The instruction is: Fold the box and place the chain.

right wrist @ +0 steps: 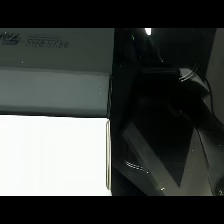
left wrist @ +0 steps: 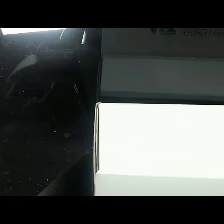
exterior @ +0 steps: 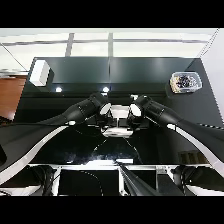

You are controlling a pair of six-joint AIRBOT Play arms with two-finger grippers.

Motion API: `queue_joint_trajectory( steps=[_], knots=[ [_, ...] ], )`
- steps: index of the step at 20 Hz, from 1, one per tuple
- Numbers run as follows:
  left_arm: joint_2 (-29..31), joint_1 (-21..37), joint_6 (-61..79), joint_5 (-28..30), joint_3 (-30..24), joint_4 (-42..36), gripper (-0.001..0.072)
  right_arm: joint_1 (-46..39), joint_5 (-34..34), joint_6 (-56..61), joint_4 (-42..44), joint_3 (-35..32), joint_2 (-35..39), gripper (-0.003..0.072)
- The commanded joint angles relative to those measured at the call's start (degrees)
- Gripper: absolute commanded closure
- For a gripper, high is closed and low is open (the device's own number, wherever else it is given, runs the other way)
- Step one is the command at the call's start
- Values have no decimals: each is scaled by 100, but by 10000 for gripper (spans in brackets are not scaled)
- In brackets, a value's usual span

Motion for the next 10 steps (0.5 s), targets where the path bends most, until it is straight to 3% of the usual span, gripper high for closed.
queue_joint_trajectory(
  steps=[1,2,3,4,5,6,8,10],
  knots=[
    [4,4,13,2,4,20,684,4,-33,-15,17,0,-7,672],
    [4,4,13,0,4,20,684,4,-20,-15,20,0,-7,534],
    [4,4,13,0,4,20,684,2,-4,-15,22,0,-4,473],
    [4,4,13,0,4,17,684,4,17,-15,20,0,-2,474],
    [4,4,13,0,4,17,684,2,22,-15,22,0,-2,480],
    [4,4,13,2,4,20,684,4,20,-15,20,0,-2,590],
    [4,4,13,0,4,15,684,4,4,-15,22,0,-2,677],
    [4,4,13,0,4,15,684,4,-15,-17,22,0,-2,677]
  ],
)
